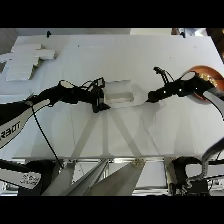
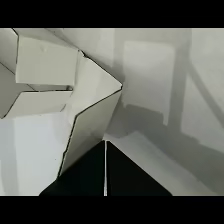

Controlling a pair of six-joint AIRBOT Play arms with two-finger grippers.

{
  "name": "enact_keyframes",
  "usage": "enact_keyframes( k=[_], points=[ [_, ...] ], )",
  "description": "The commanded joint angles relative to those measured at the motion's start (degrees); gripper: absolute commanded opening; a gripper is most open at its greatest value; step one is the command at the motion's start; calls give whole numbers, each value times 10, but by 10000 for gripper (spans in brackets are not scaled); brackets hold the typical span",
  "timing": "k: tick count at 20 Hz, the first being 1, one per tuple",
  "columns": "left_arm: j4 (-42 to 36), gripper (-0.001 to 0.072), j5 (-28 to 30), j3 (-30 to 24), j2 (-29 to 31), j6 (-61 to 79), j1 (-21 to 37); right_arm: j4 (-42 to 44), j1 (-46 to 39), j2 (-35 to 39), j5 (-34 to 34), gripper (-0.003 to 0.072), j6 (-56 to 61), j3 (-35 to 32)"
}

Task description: Fold the box and place the chain.

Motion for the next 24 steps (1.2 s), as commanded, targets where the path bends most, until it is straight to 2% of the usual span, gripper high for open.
enact_keyframes(
  k=[1,4,5,10,13,15,17,24],
  points=[
    [0,479,0,0,0,0,0,52,2,-1,5,14,-16,0],
    [0,479,0,0,0,0,0,93,2,-1,24,31,-37,0],
    [0,479,0,0,0,0,0,106,2,-1,37,100,-46,0],
    [0,479,0,0,0,0,0,125,6,-1,41,306,-46,0],
    [0,479,0,0,0,0,0,125,29,-1,19,311,-46,0],
    [0,479,0,0,0,0,0,125,45,-1,-7,345,-46,0],
    [0,479,0,0,0,0,0,125,57,-1,-30,463,-46,0],
    [0,479,0,0,0,0,0,125,102,-1,-77,485,-46,0]
  ],
)
